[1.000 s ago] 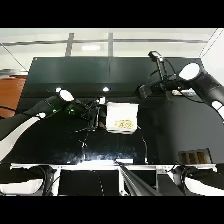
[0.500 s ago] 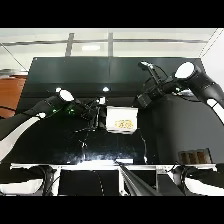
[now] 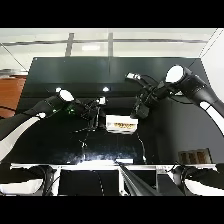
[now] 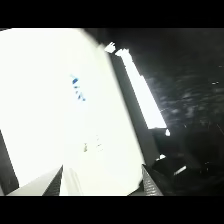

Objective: Fold the box and place the chain.

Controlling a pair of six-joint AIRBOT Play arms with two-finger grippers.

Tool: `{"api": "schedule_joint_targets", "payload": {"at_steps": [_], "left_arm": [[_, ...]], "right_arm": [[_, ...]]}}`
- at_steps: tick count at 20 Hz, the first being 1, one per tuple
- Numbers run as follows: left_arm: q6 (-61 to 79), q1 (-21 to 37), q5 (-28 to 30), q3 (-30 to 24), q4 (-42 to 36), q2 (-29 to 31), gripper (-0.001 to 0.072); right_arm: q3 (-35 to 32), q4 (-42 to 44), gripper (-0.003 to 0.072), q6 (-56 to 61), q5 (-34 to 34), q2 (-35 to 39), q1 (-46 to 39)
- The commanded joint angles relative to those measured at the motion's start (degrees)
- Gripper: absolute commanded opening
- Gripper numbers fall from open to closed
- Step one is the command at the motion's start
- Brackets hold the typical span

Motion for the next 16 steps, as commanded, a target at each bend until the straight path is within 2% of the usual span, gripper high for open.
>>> {"api": "schedule_joint_targets", "payload": {"at_steps": [1, 2, 9, 16], "left_arm": [[0.0, 0.0, 0.0, 0.0, 0.0, 0.0, 0.0459], [0.0, 0.0, 0.0, 0.0, 0.0, 0.0, 0.0458], [0.0, 0.0, 0.0, 0.0, 0.0, 0.0, 0.0459], [0.0, 0.0, 0.0, 0.0, 0.0, 0.0, 0.0459]], "right_arm": [[0.1, -1.7, 0.0659, -1.6, 1.8, 0.0, 0.9], [0.1, -1.7, 0.0720, -1.5, 1.8, 0.0, 0.9], [0.1, -1.7, 0.0720, -0.8, 4.5, 0.7, 1.0], [0.0, -5.1, 0.0720, 1.4, 3.9, 0.7, 1.4]]}}
